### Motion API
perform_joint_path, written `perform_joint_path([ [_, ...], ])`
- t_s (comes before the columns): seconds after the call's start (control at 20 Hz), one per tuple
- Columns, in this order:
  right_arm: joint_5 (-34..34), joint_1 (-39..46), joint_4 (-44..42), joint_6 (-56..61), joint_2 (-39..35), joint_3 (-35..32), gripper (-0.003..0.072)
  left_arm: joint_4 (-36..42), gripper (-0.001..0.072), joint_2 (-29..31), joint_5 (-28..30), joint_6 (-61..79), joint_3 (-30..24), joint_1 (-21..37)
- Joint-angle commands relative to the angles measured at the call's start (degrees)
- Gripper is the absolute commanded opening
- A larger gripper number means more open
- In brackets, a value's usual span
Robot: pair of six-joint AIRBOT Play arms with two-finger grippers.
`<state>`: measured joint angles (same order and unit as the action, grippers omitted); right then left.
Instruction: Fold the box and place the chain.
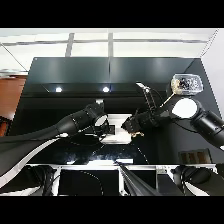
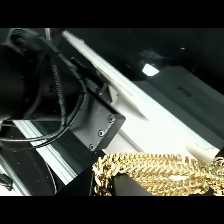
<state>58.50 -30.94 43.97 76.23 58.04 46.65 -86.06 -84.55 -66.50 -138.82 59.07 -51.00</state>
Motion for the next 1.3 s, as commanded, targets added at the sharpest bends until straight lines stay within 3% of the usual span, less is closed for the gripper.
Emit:
perform_joint_path([
  [0.0, -0.96, -0.24, -0.66, -0.35, 0.68, -0.24, 0.0042, 0.0, 0.003, -0.02, -0.02, 0.0, -0.02, 0.0],
  [0.4, 7.5, 0.28, -3.41, -2.95, 0.26, 6.38, 0.0043, 0.0, 0.003, -0.02, -0.04, 0.0, -0.02, 0.0],
  [0.75, 6.49, 0.55, 0.26, -1.97, 0.31, 6.27, 0.0043, 0.0, 0.003, -0.02, -0.02, 0.0, -0.02, 0.0],
  [1.0, 3.15, -0.94, 0.02, 0.52, 0.44, 2.05, 0.0044, 0.0, 0.003, -0.02, -0.02, 0.0, -0.02, 0.0],
  [1.05, 2.95, -1.38, 0.17, 0.74, 0.44, 1.77, 0.021, 0.0, 0.003, -0.02, -0.02, 0.0, -0.02, 0.0],
  [1.1, 2.95, -1.36, 0.52, 1.38, 0.44, 1.77, 0.0504, 0.0, 0.003, -0.02, -0.02, 0.0, -0.02, 0.0],
  [1.15, 3.41, -0.57, 1.25, 2.05, 0.39, 1.81, 0.0544, 0.0, 0.003, -0.02, -0.02, 0.0, -0.02, 0.0],
  [1.25, 8.0, 3.74, 3.34, 2.19, -0.11, 1.86, 0.0544, 0.0, 0.003, -0.02, -0.02, 0.0, -0.02, 0.0],
])
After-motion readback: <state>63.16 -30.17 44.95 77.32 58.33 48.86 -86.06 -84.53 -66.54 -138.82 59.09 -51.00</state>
